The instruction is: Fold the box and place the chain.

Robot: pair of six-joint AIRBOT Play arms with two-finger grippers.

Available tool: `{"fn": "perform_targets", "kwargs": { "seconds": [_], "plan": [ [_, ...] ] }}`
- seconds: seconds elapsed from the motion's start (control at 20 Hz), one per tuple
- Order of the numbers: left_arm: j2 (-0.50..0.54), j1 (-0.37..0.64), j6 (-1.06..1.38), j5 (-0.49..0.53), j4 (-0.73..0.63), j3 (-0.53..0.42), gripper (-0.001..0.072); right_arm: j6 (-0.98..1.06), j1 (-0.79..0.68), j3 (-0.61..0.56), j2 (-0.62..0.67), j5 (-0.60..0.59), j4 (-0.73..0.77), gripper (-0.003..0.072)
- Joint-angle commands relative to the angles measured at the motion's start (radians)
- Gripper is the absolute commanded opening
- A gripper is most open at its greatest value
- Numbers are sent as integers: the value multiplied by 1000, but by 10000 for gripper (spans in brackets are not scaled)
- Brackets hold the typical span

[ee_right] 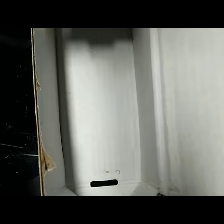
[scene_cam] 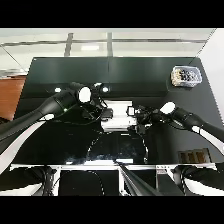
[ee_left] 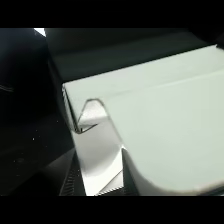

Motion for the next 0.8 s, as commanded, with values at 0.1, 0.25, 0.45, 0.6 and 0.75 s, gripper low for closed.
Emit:
{"fn": "perform_targets", "kwargs": {
  "seconds": [0.1, 0.25, 0.45, 0.6, 0.75],
  "plan": [
    [-1, -10, -17, 11, 5, 8, 334, 0, 0, 0, -1, 0, 0, 245],
    [-8, -11, -19, 6, 3, 8, 334, 0, 0, 0, -1, 0, 0, 245],
    [-42, -11, -65, 6, 40, 8, 333, 0, 0, 0, -1, 0, 0, 245],
    [-44, -11, -132, 3, 135, 8, 333, 0, 0, 0, -1, 0, 0, 245],
    [-44, -11, -157, 4, 158, 8, 333, 0, 0, 0, -1, 0, 0, 245]
  ]
}}
